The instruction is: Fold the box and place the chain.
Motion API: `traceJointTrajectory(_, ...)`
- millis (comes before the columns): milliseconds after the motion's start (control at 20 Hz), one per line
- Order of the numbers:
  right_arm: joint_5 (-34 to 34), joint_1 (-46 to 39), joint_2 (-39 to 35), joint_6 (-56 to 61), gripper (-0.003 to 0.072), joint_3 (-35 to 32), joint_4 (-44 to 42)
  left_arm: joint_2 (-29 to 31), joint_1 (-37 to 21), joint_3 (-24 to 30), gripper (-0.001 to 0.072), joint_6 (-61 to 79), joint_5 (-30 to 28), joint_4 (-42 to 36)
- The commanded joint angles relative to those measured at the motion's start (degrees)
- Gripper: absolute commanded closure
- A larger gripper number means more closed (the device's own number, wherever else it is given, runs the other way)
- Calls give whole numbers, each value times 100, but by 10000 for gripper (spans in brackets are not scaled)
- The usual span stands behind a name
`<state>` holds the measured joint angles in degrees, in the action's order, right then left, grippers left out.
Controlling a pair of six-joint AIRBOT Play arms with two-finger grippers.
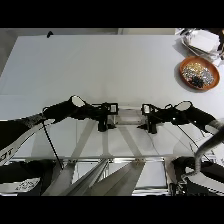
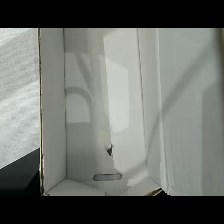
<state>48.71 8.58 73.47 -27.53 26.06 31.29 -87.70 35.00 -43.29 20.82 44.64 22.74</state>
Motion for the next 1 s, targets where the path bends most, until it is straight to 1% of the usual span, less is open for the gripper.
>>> traceJointTrajectory(0,0,2,-2,4,366,2,-2,-2,11,2,91,-50,-57,4)
traceJointTrajectory(50,0,4,-2,4,366,2,-2,-2,11,2,101,-52,-55,2)
traceJointTrajectory(100,0,2,-2,4,366,2,-2,-2,11,2,165,-59,-50,2)
traceJointTrajectory(150,0,2,-2,4,366,2,-2,-2,11,2,259,-74,-37,2)
traceJointTrajectory(250,0,4,-2,4,366,2,-4,-2,11,2,364,-74,-26,7)
traceJointTrajectory(300,0,4,-2,4,366,2,-2,-2,11,2,400,-74,-24,9)
traceJointTrajectory(950,0,2,-2,4,366,2,-2,0,11,0,390,-195,15,17)
